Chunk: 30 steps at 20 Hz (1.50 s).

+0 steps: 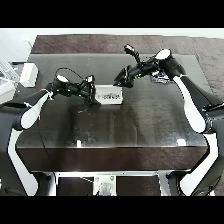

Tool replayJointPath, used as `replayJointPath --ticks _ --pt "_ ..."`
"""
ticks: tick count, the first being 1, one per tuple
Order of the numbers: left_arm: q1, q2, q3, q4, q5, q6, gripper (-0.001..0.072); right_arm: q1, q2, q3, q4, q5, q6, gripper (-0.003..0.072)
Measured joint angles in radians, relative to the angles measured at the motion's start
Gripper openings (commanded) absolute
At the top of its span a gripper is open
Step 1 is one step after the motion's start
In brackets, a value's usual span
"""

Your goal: Fold the box and place the chain.

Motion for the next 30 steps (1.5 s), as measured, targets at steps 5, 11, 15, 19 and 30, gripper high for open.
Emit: replayJointPath --ticks 5,11,15,19,30 --pt "0.0 0.0 0.0 0.0 0.0 0.0 0.0533 0.007 -0.002 -0.034 0.002 -0.016 -0.001 0.0511" --pt "0.0 0.0 0.0 0.0 0.0 0.0 0.0532 0.02 -0.002 -0.07 0.003 -0.045 -0.042 0.0518" --pt "0.0 0.0 0.0 0.0 0.0 0.0 0.0532 0.032 -0.002 -0.097 0.002 -0.079 -0.074 0.0518" --pt "0.0 0.0 0.0 0.0 0.0 0.0 0.0533 0.037 -0.002 -0.113 0.001 -0.111 -0.101 0.0519" --pt "0.0 0.0 0.0 0.0 0.0 0.0 0.0532 0.037 -0.002 -0.122 0.003 -0.027 -0.204 0.0516"
